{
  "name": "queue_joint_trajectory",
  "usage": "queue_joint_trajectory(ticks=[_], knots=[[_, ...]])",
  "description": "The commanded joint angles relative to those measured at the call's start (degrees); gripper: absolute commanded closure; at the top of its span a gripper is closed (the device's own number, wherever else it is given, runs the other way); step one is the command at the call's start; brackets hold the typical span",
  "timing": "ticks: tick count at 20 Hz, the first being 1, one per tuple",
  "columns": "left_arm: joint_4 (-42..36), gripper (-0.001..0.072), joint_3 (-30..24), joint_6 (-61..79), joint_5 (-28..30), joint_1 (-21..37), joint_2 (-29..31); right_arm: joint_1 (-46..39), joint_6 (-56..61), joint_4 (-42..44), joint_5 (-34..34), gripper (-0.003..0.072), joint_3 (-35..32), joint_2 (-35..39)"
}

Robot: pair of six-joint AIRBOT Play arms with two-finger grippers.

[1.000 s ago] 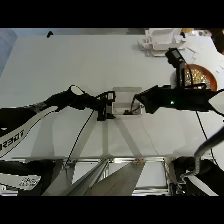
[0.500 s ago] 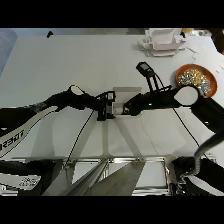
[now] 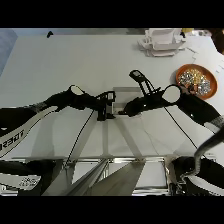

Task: Fold the box and place the chain.

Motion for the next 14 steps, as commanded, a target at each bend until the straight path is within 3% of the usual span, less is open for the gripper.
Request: queue_joint_trajectory(ticks=[1,3,5,7,10,12,14], knots=[[0.0,0.0697,0.0,0.0,0.0,0.0,0.0,-1.2,0.2,-1.1,0.1,0.0404,0.2,1.4],[0.0,0.0696,0.0,0.0,0.0,0.0,0.0,-4.2,0.2,-1.3,0.0,0.043,0.2,4.7],[0.0,0.0696,0.0,0.0,0.0,0.0,0.0,-9.1,0.2,-2.4,0.2,0.0533,0.2,8.6],[0.0,0.0696,0.0,0.0,0.0,0.0,0.0,-14.9,0.6,-3.7,-0.3,0.0532,0.2,11.1],[0.0,0.0697,0.0,0.0,0.0,0.0,0.0,-21.4,11.2,-14.6,-3.1,0.053,0.1,10.4],[0.0,0.0697,0.0,0.0,0.0,0.0,0.0,-23.3,17.6,-22.6,-3.2,0.0485,0.1,7.8],[0.0,0.0697,0.0,0.0,0.0,0.0,0.0,-23.5,20.9,-27.2,-3.2,0.0362,0.1,3.9]])
